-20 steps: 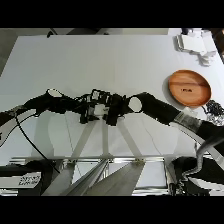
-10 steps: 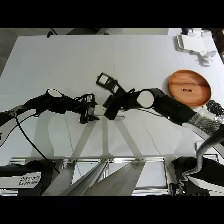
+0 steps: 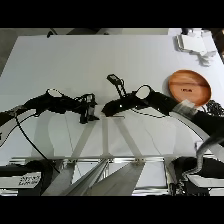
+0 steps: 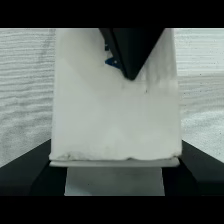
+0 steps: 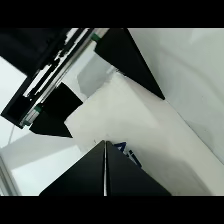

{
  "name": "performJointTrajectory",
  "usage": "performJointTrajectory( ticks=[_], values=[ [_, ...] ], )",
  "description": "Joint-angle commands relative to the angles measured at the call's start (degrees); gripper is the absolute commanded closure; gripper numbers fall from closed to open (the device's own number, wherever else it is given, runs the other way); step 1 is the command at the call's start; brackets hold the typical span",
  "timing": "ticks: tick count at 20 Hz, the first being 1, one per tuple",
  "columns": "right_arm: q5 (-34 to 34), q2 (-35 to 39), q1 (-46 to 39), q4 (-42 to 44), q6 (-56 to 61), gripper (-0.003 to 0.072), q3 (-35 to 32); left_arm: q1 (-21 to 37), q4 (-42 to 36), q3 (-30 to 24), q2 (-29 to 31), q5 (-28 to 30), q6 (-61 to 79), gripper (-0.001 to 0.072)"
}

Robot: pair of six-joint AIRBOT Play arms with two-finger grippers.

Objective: Fold the box and place the chain.

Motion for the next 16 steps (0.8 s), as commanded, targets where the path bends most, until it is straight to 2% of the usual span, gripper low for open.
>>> performJointTrajectory(
  ticks=[1,5,9,13,16],
  values=[
    [2.6,-2.4,-0.1,1.2,0.1,0.068,-0.4,0.0,0.0,0.0,0.0,0.0,0.0,0.0433],
    [2.1,0.6,-1.1,1.2,0.1,0.068,-0.3,0.0,0.0,0.0,0.0,0.0,0.0,0.0433],
    [2.6,8.7,-5.5,-2.1,0.4,0.0679,-0.3,0.0,0.0,0.0,0.0,0.0,0.0,0.0433],
    [3.5,19.8,-13.5,-14.3,5.0,0.0679,-0.3,0.0,0.0,0.0,0.0,0.0,0.0,0.0433],
    [6.9,26.4,-20.0,-29.5,13.9,0.0679,-0.3,0.0,0.0,0.0,0.0,0.0,0.0,0.0433]
  ],
)
